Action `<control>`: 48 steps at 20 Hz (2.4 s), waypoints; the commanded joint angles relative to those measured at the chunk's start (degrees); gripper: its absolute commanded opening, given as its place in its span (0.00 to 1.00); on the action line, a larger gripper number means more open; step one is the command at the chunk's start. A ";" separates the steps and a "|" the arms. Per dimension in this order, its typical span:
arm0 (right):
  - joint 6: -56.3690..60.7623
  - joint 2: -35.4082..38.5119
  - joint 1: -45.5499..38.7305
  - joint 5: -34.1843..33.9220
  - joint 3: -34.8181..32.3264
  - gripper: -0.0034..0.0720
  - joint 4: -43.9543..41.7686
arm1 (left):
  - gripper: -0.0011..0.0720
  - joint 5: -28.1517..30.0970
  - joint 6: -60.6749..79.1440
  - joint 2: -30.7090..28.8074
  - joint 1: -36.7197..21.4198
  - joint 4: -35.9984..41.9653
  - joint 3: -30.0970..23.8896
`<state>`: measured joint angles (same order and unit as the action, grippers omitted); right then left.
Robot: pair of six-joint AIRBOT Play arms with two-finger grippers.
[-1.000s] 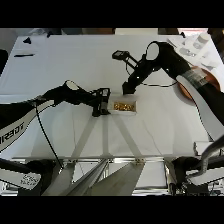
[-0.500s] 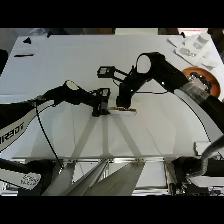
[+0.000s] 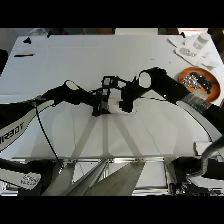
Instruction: Fold the box and place the chain.
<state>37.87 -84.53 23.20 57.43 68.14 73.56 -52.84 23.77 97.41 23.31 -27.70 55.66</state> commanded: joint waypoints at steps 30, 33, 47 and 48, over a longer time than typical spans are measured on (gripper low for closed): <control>6.93 4.48 2.91 -5.62 -7.13 0.63 2.71 | 0.30 -0.52 0.22 -0.04 0.00 -0.22 0.02; 6.91 6.82 2.91 -5.64 -7.13 0.63 2.73 | 0.30 -0.52 0.20 -0.04 0.00 -0.22 0.02; 13.11 10.03 -4.00 -15.67 -12.76 0.05 -33.46 | 0.30 -0.52 0.20 -0.04 0.00 -0.22 0.02; 11.43 9.68 -4.66 -16.20 -14.93 0.05 -38.34 | 0.30 -0.52 0.22 -0.04 0.00 -0.22 0.02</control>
<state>51.35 -74.52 20.71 45.76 57.19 51.92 -53.39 23.99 97.41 23.33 -27.90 55.66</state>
